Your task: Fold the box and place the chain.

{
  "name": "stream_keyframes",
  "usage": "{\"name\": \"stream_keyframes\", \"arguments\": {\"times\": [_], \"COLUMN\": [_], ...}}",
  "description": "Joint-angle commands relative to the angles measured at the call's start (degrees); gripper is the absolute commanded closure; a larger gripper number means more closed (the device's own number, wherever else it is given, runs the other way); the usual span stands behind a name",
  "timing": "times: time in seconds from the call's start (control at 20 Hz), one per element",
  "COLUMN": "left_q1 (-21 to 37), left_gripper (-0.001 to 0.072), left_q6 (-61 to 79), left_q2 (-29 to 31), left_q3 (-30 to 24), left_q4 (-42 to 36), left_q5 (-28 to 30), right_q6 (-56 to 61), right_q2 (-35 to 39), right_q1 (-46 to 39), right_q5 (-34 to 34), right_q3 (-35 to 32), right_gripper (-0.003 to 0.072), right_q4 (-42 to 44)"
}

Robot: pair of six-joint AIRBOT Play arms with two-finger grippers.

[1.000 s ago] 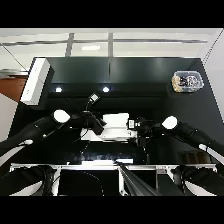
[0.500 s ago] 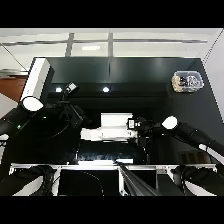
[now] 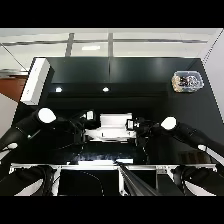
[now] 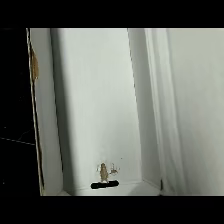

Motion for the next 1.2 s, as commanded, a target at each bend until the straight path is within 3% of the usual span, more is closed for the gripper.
{"name": "stream_keyframes", "arguments": {"times": [0.0, 0.2, 0.4, 0.7, 0.8, 1.15], "left_q1": [-3.96, -4.07, -4.07, -4.09, -4.09, -7.17], "left_gripper": [-0.0005, 0.0044, 0.0365, 0.0377, 0.053, 0.0534], "left_q6": [2.47, 1.6, 1.2, 1.42, 1.49, 1.86], "left_q2": [-0.37, -1.49, -2.73, -3.08, -3.15, -4.61], "left_q3": [-1.25, -1.33, -1.31, -1.31, -1.31, -1.29], "left_q4": [-0.63, -4.35, -6.03, -10.88, -10.86, -13.53], "left_q5": [7.34, 5.66, 1.29, 0.81, 1.29, 4.5], "right_q6": [0.24, 0.24, 0.42, 0.44, 0.44, 0.46], "right_q2": [-0.04, -0.04, -0.04, -0.04, -0.04, -0.04], "right_q1": [0.42, 0.42, 0.42, 0.42, 0.42, 0.42], "right_q5": [-0.44, -0.66, -0.7, -1.27, -1.27, -1.55], "right_q3": [-0.04, -0.04, -0.04, -0.04, -0.04, -0.04], "right_gripper": [0.0249, 0.0249, 0.0249, 0.0249, 0.0249, 0.0249], "right_q4": [-0.2, -0.2, -0.2, -0.2, -0.2, -0.2]}}
